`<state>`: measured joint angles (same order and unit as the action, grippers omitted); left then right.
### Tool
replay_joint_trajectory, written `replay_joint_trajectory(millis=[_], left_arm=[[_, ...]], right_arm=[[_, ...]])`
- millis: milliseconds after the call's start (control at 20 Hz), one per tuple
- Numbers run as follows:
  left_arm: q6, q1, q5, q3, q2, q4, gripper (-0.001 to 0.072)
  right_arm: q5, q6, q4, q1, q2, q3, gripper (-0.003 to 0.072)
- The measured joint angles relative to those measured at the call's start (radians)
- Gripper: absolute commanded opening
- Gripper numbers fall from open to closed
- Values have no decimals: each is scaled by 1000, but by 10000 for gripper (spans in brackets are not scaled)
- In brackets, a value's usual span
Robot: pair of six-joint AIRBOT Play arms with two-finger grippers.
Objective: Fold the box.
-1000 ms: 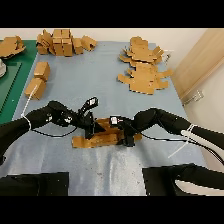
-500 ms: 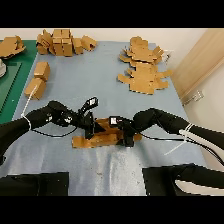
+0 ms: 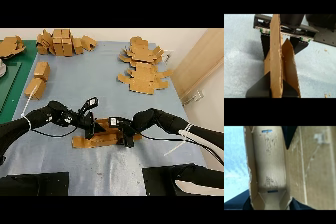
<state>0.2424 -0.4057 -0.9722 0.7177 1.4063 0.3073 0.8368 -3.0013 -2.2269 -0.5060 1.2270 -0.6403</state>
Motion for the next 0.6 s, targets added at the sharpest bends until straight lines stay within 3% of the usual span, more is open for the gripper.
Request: replay_joint_trajectory(millis=[600], left_arm=[[0, 0, 1, 0, 0, 0, 12]], right_arm=[[2, 0, 9, 0, 0, 0, 443]])
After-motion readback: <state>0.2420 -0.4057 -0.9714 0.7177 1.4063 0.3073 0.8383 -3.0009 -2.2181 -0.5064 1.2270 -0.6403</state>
